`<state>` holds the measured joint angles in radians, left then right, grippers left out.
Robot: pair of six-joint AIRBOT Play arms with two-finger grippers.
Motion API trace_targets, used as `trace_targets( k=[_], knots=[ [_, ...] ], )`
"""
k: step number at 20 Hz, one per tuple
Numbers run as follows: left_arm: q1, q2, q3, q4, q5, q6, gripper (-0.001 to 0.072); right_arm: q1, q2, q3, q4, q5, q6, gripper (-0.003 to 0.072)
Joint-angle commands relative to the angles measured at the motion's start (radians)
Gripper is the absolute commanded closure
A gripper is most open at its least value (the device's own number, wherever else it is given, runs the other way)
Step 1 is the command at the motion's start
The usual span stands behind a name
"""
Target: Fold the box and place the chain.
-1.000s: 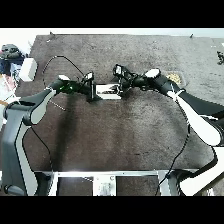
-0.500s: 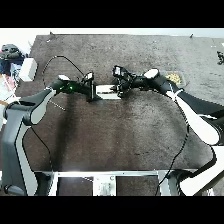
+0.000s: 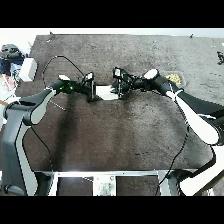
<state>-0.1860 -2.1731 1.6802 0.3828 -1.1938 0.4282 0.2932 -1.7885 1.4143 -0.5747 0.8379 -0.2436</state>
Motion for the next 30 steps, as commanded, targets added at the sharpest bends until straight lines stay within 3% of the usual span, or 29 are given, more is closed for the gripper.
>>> trace_targets(
  k=[1,9,15,16,17,18,30],
  knots=[
    [0.000,0.000,0.000,-0.001,0.004,-0.002,0.0292,0.001,-0.001,-0.025,-0.006,0.020,0.005,0.0470],
    [0.000,0.000,0.000,-0.001,0.004,-0.002,0.0292,-0.001,0.000,-0.056,0.005,0.077,0.021,0.0467],
    [0.000,0.000,0.000,-0.001,0.004,-0.002,0.0292,-0.050,0.002,-0.007,0.266,0.167,0.028,0.0451],
    [0.000,0.000,0.000,-0.001,0.004,-0.002,0.0292,-0.060,0.002,-0.003,0.293,0.177,0.036,0.0487],
    [0.000,0.000,0.000,-0.001,0.005,-0.002,0.0292,-0.068,0.001,-0.003,0.294,0.175,0.061,0.0608],
    [0.000,0.000,0.000,-0.001,0.004,-0.002,0.0292,-0.076,-0.001,-0.004,0.286,0.174,0.095,0.0656],
    [0.000,0.000,0.000,-0.001,0.005,-0.002,0.0292,-0.093,-0.081,-0.005,0.067,0.199,0.393,0.0674]
  ],
)
